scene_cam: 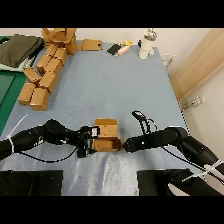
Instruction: Fold the box.
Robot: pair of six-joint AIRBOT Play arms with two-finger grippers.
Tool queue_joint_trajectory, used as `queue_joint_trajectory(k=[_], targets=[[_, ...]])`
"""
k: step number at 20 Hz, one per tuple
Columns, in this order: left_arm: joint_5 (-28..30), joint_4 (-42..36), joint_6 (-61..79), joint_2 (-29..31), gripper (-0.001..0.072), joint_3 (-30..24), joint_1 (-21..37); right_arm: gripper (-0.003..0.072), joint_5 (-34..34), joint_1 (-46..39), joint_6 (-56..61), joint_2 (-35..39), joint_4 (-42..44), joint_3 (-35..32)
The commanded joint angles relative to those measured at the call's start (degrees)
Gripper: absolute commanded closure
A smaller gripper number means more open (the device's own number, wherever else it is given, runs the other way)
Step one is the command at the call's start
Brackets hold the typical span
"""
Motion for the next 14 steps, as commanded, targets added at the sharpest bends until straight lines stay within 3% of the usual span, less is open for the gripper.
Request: queue_joint_trajectory(k=[1,4,6,9,10,11,12,14], targets=[[0.02,0.02,0.02,0.0,0.0193,0.02,0.0,0.0683,0.07,1.01,0.02,0.04,-0.42,2.91],[0.02,0.02,0.02,0.0,0.0193,0.02,0.0,0.0675,0.57,0.98,0.42,-0.04,-0.94,3.85],[0.02,0.02,0.02,0.0,0.0193,0.02,0.0,0.0477,0.55,0.98,1.05,-0.2,-1.05,3.89],[0.02,0.02,0.02,0.0,0.0193,0.02,0.0,0.0451,0.52,1.03,1.4,-1.01,-0.87,3.89],[0.02,0.02,0.02,0.0,0.0193,0.02,0.0,0.0413,0.52,1.03,1.4,-1.25,-0.87,3.89],[0.02,0.0,0.02,0.0,0.0193,0.02,0.0,0.0301,0.55,1.03,1.42,-1.53,-0.52,3.89],[0.0,0.02,0.02,0.0,0.0193,0.02,0.0,0.0251,0.57,1.16,1.44,-1.95,-0.02,3.89],[0.0,0.0,0.02,0.0,0.0193,0.02,0.0,0.0247,1.31,2.45,1.51,-3.58,0.2,3.96]])
